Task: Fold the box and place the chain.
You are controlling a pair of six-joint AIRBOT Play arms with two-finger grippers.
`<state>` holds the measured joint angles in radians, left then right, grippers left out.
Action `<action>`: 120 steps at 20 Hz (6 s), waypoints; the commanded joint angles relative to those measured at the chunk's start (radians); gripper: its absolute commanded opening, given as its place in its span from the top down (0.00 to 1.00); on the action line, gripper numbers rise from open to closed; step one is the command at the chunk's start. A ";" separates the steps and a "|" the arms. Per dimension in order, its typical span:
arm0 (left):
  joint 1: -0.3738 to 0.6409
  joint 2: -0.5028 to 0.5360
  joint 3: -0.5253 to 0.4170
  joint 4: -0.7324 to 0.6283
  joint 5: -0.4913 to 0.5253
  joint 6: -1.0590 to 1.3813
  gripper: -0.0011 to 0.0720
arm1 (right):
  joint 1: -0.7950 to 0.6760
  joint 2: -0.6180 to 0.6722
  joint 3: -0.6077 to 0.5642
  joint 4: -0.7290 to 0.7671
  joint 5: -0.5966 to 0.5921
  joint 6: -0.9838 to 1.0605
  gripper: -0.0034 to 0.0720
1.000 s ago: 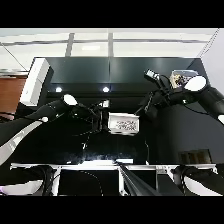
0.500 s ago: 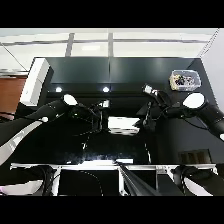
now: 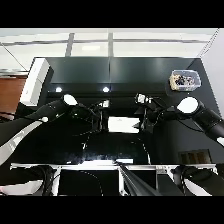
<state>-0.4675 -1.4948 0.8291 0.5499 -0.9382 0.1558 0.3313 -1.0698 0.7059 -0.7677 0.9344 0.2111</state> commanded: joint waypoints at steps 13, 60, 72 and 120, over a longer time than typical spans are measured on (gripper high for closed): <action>-0.001 -0.001 -0.001 0.000 0.000 0.001 0.43 | 0.064 -0.003 -0.001 -0.053 -0.002 -0.010 0.05; -0.001 -0.001 -0.001 0.000 -0.001 0.001 0.43 | 0.064 -0.007 0.000 -0.011 -0.018 0.025 0.63; -0.001 -0.001 -0.001 0.000 -0.001 0.001 0.43 | 0.064 -0.013 -0.003 -0.019 -0.002 0.043 0.63; -0.001 -0.001 -0.001 0.000 -0.005 0.001 0.43 | 0.064 -0.014 -0.003 0.006 -0.023 0.069 0.63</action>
<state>-0.4675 -1.4948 0.8291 0.5503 -0.9428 0.1555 0.3939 -1.0836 0.7033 -0.7612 0.9123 0.2806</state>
